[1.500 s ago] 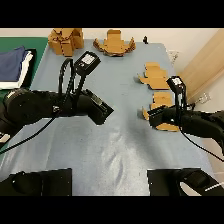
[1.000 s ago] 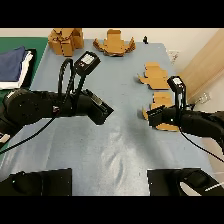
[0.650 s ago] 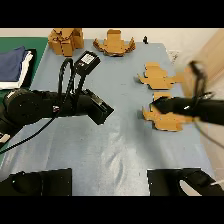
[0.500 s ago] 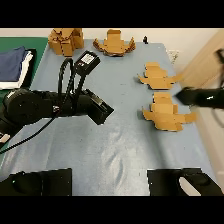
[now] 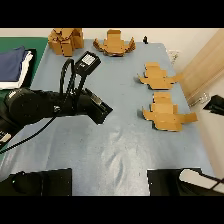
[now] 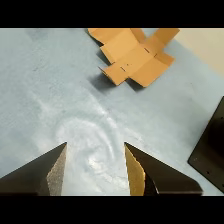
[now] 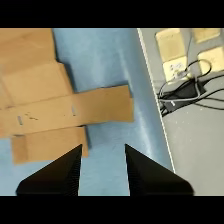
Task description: Fold the box.
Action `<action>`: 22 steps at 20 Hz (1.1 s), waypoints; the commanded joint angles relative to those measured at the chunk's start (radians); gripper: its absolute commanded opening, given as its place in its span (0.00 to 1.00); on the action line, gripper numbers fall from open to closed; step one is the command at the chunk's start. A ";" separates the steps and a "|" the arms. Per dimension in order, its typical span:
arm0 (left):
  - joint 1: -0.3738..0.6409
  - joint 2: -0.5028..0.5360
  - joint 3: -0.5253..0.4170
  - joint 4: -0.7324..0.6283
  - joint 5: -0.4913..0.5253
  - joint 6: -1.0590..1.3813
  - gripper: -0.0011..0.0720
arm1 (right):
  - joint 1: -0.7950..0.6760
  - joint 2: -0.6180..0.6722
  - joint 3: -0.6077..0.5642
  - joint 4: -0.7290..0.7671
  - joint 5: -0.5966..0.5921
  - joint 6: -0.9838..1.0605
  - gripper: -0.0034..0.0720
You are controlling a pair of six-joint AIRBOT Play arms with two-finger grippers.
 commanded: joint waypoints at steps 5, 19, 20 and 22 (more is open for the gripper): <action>0.002 -0.015 0.000 0.067 -0.025 -0.029 0.73 | -0.058 -0.331 0.056 0.051 0.045 -0.278 0.59; 0.323 -0.020 0.001 -0.061 -0.090 -0.039 0.73 | 0.241 -0.161 0.059 0.397 -0.140 -0.111 0.05; 0.383 -0.020 0.001 -0.096 -0.111 -0.014 0.73 | 0.319 -0.082 0.059 0.413 -0.167 -0.047 0.05; 0.515 -0.021 0.000 -0.143 -0.156 0.056 0.73 | 0.479 0.059 0.059 0.487 -0.154 0.025 0.05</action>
